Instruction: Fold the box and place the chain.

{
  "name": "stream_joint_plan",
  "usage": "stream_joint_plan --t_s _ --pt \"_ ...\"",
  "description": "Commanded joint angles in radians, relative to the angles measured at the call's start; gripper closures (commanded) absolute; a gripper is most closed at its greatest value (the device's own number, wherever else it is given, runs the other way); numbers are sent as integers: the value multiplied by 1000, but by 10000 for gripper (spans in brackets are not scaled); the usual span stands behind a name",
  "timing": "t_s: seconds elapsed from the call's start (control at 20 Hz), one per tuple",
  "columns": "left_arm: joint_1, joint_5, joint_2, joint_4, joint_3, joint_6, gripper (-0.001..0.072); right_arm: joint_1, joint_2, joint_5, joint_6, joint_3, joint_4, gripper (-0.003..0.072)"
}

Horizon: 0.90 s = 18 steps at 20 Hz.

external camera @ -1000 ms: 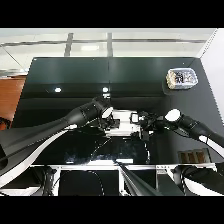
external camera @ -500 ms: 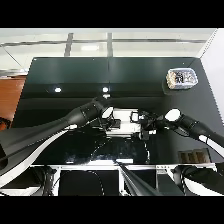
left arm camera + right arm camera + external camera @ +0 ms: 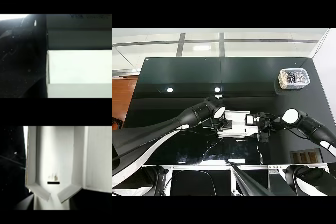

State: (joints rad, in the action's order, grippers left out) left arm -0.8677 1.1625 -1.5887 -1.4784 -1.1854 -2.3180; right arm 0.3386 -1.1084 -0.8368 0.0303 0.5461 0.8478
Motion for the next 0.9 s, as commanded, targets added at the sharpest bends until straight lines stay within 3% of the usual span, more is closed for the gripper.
stream_joint_plan --t_s 0.0,0.05,0.15,0.2,0.25,0.6,0.65,0.7,0.75,0.8,0.85 --pt "0 -1 0 -1 0 -2 682 0 10 34 57 1 -96 290" --pt "0 -1 0 -1 0 -2 682 0 10 29 63 0 -126 418" --pt "0 -1 0 -1 0 -2 682 0 6 25 63 0 -165 464" --pt "0 -1 0 -1 0 -2 682 0 2 23 61 0 -177 543" --pt "0 -1 0 -1 0 -2 682 1 -7 13 62 0 -199 570" --pt "0 -2 0 -1 0 -2 682 56 -87 40 46 0 -253 554" --pt "0 -2 0 -1 0 -2 682 54 -87 56 23 0 -254 344" --pt "0 -2 0 -1 0 -2 682 54 -87 55 18 0 -253 266" --pt "0 -2 0 -1 0 -2 682 53 -87 51 18 0 -251 343" --pt "0 -2 0 -1 0 -2 682 53 -87 40 18 0 -249 509" --pt "0 -2 0 -1 0 -2 682 53 -87 40 17 0 -249 428"
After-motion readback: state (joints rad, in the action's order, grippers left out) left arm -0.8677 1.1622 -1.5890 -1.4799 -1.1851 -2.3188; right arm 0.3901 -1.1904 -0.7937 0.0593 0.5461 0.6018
